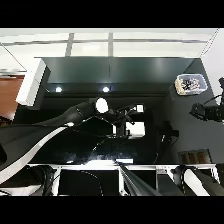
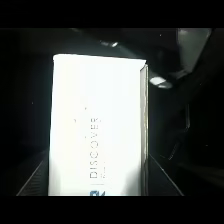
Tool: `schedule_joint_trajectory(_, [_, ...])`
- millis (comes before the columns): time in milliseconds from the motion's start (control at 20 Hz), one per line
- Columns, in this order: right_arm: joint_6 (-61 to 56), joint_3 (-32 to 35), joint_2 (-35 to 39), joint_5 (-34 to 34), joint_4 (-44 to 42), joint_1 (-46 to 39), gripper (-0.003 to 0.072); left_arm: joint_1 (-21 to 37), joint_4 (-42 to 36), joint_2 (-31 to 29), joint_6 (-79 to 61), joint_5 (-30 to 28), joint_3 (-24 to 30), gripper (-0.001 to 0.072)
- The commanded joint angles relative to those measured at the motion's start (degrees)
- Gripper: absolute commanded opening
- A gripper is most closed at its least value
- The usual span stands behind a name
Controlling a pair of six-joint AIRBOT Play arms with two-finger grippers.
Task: Fold the box and place the chain.
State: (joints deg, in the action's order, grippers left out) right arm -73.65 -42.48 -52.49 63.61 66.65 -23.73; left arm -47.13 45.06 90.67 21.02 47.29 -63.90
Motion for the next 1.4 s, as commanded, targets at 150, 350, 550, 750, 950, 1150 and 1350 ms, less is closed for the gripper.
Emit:
schedule_joint_trajectory(150, [0.0,0.0,0.0,0.0,0.0,0.0,0.0004,-2.5,5.8,1.7,2.0,-3.3,0.0,0.0713])
schedule_joint_trajectory(350, [0.0,0.0,0.0,-0.1,0.0,0.0,0.0004,-1.8,9.8,-1.0,8.0,1.2,0.0,0.0255])
schedule_joint_trajectory(550, [0.0,0.0,0.0,0.0,0.0,0.0,0.0004,5.8,24.0,-6.6,29.7,15.0,0.1,0.0234])
schedule_joint_trajectory(750, [0.0,0.0,0.0,0.0,0.0,0.0,0.0003,21.2,34.7,-12.3,42.1,29.0,2.0,0.0234])
schedule_joint_trajectory(950, [0.0,0.0,0.0,0.0,0.0,0.0,0.0004,43.3,36.7,-19.7,48.9,32.7,8.7,0.0234])
schedule_joint_trajectory(1150, [0.0,0.0,0.0,-0.1,-0.7,0.0,0.0003,66.3,36.9,-24.9,52.3,32.5,14.5,0.0235])
schedule_joint_trajectory(1350, [0.0,0.0,0.0,-0.4,-0.6,0.0,0.0004,80.8,37.0,-25.0,50.7,33.3,14.2,0.0236])
